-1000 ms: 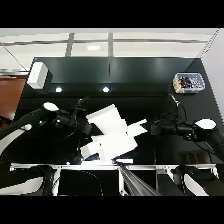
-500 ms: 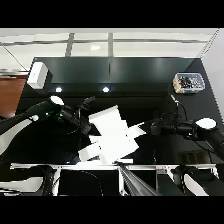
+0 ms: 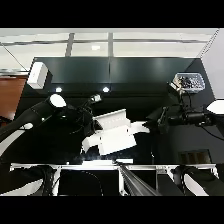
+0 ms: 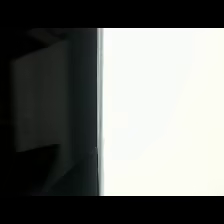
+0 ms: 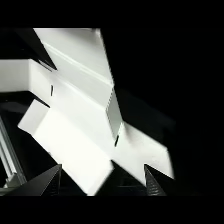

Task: Fold the box and place the chain.

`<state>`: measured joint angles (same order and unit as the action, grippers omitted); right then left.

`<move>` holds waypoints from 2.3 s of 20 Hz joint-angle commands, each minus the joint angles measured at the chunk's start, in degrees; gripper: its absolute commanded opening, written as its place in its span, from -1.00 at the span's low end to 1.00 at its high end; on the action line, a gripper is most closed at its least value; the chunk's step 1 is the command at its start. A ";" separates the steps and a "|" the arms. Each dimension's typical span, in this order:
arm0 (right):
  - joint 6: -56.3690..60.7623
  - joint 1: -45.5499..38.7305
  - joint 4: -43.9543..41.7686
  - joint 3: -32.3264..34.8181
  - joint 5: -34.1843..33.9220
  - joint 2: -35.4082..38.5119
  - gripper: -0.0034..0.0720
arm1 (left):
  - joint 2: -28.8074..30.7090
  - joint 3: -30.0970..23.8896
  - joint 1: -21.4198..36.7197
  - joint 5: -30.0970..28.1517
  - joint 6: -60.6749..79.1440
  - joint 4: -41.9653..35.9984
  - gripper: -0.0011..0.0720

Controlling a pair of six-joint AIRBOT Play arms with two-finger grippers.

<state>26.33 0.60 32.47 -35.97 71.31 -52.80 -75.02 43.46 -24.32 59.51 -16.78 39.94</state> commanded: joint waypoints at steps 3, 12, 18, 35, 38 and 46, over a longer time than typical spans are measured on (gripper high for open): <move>-3.69 0.50 5.20 -1.51 -1.05 0.02 0.67 | -1.27 0.02 -5.40 -6.88 15.63 4.79 -0.91; -4.39 18.34 12.81 8.46 -18.73 -0.28 0.67 | -2.69 0.02 -6.29 -11.04 15.04 4.81 -0.90; -7.74 27.47 12.87 13.55 -23.58 -0.92 0.67 | -2.69 0.02 -6.29 -11.04 15.04 4.79 -0.90; -8.28 32.96 25.51 11.78 -19.19 -3.41 0.68 | -2.69 0.02 -6.29 -9.09 14.88 4.37 -0.90; -7.87 32.96 28.76 10.97 -15.91 -3.41 0.67 | -2.69 0.02 -6.29 -8.79 14.88 4.37 -0.90; -8.50 32.98 20.90 10.97 -20.17 -3.41 0.67 | -2.69 0.02 -6.29 -8.85 14.88 4.37 -0.90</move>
<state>18.37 33.54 57.69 -24.88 53.08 -56.27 -77.71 43.48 -30.61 50.54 -1.91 44.34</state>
